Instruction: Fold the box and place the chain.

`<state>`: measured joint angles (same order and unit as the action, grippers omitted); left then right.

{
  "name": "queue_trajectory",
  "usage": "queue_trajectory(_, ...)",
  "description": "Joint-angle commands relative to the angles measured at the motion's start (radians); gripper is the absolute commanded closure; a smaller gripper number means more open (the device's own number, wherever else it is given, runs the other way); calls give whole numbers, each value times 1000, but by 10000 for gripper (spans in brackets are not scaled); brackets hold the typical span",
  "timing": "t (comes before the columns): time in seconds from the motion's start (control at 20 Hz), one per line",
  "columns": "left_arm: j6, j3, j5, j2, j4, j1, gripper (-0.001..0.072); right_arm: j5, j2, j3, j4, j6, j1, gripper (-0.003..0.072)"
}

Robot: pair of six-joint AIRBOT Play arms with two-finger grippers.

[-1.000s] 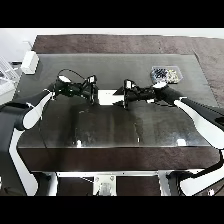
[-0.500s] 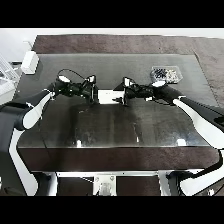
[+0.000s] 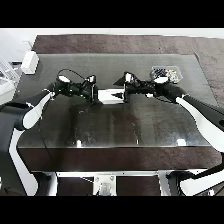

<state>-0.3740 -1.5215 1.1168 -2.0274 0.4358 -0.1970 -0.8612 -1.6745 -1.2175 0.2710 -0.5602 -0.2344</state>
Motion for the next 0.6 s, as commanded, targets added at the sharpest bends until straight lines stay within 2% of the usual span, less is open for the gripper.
queue_trajectory(0.0, -1, 0, 0, 0, 0, 0, 301, 36, 4, -4, 0, -2, -1, 141)
queue_trajectory(0.05, -1, 0, 0, 0, 0, 0, 301, 43, 4, -4, 0, -4, -1, 141)
queue_trajectory(0.2, -1, 0, 0, 0, 0, 0, 301, 43, 4, -9, -2, -47, -1, 254)
queue_trajectory(0.55, -1, 0, 0, 0, 0, 0, 301, 42, -4, -17, -2, -42, -2, 254)
